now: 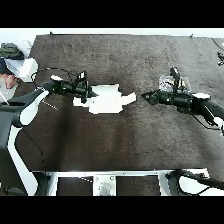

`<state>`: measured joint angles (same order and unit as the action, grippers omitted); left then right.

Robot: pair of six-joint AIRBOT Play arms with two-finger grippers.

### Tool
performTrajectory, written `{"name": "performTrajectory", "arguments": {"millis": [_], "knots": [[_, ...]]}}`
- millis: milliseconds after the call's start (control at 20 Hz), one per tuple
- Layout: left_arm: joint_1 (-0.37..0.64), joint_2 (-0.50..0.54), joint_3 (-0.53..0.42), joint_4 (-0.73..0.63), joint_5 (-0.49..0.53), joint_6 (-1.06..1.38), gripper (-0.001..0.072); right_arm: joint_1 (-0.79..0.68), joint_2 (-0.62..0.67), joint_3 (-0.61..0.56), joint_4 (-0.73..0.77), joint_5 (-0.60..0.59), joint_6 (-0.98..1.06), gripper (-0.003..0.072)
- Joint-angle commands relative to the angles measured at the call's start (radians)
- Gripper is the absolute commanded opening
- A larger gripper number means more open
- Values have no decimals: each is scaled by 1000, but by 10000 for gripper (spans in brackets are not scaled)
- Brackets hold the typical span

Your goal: Fold the box and place the chain.

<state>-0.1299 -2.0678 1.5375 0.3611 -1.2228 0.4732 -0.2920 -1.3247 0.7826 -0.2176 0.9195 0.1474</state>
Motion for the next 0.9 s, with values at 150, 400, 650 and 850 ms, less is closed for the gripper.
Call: {"name": "performTrajectory", "arguments": {"millis": [150,400,650,850], "knots": [[1,0,-1,9,8,15,11,13,1,-1,-3,99,-200,282],[1,0,-1,51,8,15,13,188,-5,0,-7,11,-487,541],[1,0,-1,50,10,14,13,365,-45,1,-60,-204,-610,556],[1,0,-1,50,10,14,13,437,-54,2,-129,-290,-653,557]]}}
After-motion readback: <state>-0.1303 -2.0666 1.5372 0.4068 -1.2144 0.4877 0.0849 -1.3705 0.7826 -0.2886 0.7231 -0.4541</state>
